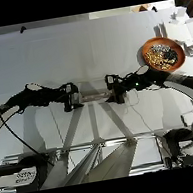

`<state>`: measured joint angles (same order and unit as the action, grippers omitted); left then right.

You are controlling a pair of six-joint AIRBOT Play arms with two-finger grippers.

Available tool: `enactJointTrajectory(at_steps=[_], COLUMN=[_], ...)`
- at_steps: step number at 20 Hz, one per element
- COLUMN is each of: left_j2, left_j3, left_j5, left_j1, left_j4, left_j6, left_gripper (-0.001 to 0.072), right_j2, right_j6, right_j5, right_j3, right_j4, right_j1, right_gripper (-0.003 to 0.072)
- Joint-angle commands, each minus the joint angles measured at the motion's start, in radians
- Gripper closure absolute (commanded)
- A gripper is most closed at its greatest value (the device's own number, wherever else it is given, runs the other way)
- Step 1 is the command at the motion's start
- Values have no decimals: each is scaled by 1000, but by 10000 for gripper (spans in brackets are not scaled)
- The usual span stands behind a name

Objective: Fold the box and place the chain.

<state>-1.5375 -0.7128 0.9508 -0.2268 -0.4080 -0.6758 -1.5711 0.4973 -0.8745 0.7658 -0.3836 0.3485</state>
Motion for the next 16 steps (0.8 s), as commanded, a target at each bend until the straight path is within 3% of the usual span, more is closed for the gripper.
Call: enactJointTrajectory(at_steps=[1,4,6,7,8,16], left_j2=[-1,-1,-1,-1,-1,-1], left_j3=[-2,-2,-2,-2,-2,-2], left_j5=[-79,-74,-69,-64,-64,-64], left_j1=[-30,-37,-37,-37,-37,-37], left_j4=[0,-5,-5,-5,-4,-4], left_j6=[29,28,26,26,26,26], left_gripper=[18,45,346,460,494,498], right_j2=[0,0,0,0,0,0], right_j6=[2,2,2,2,2,2], right_j5=[-4,-4,-4,-4,-4,-4], right_j3=[1,1,1,1,1,1], right_j4=[-2,-2,-2,-2,-2,-2], right_j1=[0,0,0,0,0,0], right_gripper=[253,253,253,253,253,253])
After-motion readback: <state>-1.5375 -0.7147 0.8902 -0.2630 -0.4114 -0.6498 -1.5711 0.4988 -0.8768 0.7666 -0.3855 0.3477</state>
